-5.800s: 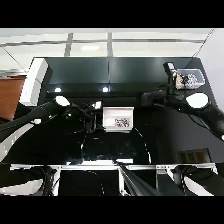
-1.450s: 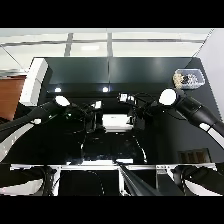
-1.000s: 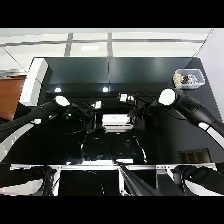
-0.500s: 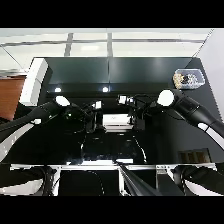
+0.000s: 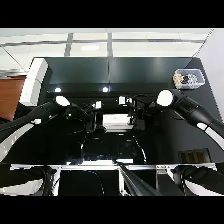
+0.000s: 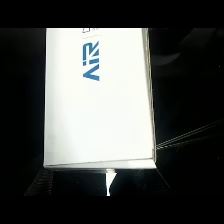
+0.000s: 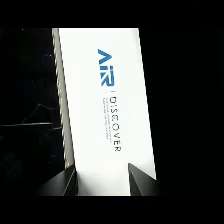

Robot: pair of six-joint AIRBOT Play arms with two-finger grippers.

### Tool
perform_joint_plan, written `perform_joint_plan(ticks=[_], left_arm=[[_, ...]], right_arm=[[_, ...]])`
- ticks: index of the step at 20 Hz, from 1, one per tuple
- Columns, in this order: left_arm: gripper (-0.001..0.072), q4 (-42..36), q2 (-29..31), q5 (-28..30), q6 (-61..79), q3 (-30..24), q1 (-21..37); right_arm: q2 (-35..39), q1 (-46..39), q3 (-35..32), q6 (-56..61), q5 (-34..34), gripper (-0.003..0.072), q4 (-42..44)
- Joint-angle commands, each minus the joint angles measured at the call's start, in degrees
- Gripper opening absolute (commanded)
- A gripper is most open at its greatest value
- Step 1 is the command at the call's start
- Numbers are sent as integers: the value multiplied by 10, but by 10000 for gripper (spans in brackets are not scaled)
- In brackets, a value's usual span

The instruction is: Fold the box and place the chain.

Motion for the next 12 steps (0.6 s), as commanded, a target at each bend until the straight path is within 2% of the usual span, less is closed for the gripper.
perform_joint_plan(ticks=[1, 12], left_arm=[[292, 0, 0, 0, 0, 0, 0], [292, 0, 0, 0, 0, 0, 0]], right_arm=[[3, 0, 0, 9, 7, 374, -1], [41, 2, 0, 8, -7, 374, 45]])
